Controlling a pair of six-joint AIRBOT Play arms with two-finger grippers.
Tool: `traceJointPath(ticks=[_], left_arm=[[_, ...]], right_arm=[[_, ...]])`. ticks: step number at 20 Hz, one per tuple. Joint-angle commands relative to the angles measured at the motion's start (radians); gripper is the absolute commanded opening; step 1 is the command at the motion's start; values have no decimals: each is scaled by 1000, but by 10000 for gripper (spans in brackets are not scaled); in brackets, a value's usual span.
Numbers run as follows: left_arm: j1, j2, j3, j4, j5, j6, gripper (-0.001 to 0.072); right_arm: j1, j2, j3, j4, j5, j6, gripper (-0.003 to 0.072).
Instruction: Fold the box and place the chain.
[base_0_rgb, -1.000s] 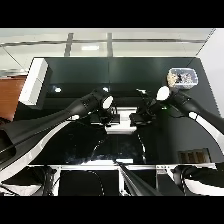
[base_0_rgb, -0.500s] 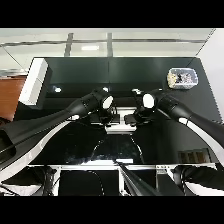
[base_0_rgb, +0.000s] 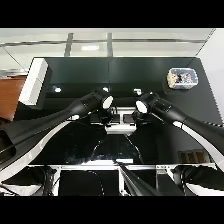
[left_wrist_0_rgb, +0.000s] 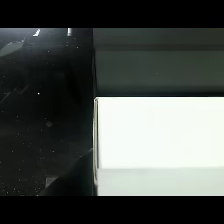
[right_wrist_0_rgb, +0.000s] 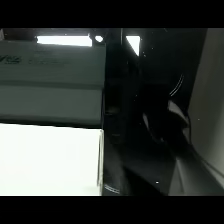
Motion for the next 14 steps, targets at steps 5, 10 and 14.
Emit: traceJointPath(ticks=[5,10,14], left_arm=[[0,0,0,0,0,0,33],[0,0,0,0,1,0,32],[0,0,0,0,1,0,33]], right_arm=[[3,-5,1,1,23,27,14],[3,-5,1,23,19,27,200],[3,-5,1,58,27,22,228]])
